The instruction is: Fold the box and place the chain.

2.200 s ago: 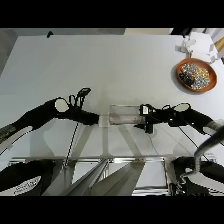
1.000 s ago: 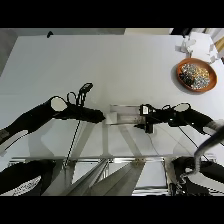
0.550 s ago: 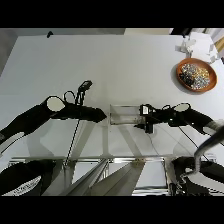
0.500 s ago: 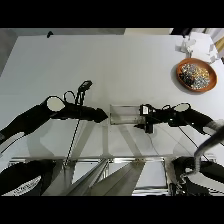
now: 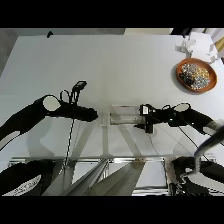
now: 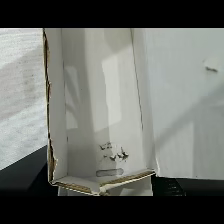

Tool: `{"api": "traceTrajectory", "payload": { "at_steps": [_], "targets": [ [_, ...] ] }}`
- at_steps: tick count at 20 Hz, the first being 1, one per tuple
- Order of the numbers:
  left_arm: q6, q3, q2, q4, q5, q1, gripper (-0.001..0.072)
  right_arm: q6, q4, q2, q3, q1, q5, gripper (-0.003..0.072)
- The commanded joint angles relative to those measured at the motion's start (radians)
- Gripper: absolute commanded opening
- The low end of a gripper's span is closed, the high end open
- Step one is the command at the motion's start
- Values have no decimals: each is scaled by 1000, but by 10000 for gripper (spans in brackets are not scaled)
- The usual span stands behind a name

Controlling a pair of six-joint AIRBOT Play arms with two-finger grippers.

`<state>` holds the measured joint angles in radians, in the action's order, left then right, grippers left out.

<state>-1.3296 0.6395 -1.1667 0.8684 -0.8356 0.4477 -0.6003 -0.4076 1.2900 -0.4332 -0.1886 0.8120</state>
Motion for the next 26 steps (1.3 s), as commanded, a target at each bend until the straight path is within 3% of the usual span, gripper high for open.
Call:
{"api": "traceTrajectory", "payload": {
  "at_steps": [1,9,13,18,20,21,22,23,26],
  "targets": [
    [-66,0,-3,82,-29,-25,129,0,0,0,-1,0,0,402],
    [-4,0,-146,-33,40,49,128,0,0,0,-1,0,0,402],
    [76,1,-129,-142,64,77,130,0,0,0,-1,0,0,402],
    [77,1,-62,-186,61,80,142,0,0,0,-1,0,0,402],
    [78,1,-57,-198,61,95,165,0,0,0,-1,0,0,402],
    [89,1,-59,-208,61,105,220,0,0,0,-1,0,0,402],
    [106,1,-59,-222,62,116,337,0,0,0,-1,0,0,402],
    [119,1,-59,-237,63,122,408,0,0,0,-1,0,0,402],
    [122,1,-59,-248,69,128,411,0,0,0,-1,0,0,402]
  ]
}}
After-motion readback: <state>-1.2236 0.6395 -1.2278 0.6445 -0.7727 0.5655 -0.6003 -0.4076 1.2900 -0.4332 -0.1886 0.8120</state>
